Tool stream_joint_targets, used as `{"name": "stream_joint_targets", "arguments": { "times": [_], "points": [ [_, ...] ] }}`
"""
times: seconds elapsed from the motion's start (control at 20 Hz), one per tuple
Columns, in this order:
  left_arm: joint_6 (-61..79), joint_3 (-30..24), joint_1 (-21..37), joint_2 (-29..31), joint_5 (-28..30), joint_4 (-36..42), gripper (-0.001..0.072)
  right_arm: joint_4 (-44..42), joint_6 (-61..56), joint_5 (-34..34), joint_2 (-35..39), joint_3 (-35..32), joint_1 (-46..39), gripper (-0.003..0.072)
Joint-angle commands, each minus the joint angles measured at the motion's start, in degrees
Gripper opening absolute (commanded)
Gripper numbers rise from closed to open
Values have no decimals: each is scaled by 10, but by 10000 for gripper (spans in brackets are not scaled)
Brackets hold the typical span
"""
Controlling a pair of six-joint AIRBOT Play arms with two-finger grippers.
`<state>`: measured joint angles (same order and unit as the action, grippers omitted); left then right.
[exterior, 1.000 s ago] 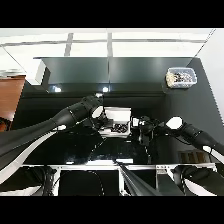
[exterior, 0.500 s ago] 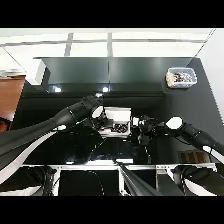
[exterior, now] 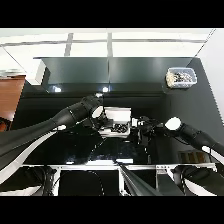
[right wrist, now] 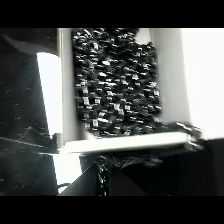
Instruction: Fold the box and place the chain.
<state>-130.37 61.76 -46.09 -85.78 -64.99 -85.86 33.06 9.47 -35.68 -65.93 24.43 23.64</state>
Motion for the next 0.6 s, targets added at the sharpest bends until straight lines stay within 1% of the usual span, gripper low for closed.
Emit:
{"name": "stream_joint_targets", "arguments": {
  "times": [0.0,0.1,0.2,0.25,0.3,0.35,0.45,0.55],
  "points": [
    [0,0,0,0,0,0,27,20,-57,11,2,0,-6,16],
    [0,0,0,0,0,0,27,47,-146,24,23,4,-28,15],
    [0,0,0,0,0,0,27,106,-275,5,64,19,-64,15],
    [0,0,0,0,0,0,27,138,-327,-29,89,34,-82,15],
    [0,0,0,0,0,0,27,159,-374,-77,115,55,-99,16],
    [0,0,0,0,0,0,27,163,-417,-129,137,78,-111,16],
    [0,0,0,0,1,0,27,137,-504,-220,167,130,-115,16],
    [0,0,0,0,5,0,27,51,-575,-268,175,170,-115,16]
  ]
}}
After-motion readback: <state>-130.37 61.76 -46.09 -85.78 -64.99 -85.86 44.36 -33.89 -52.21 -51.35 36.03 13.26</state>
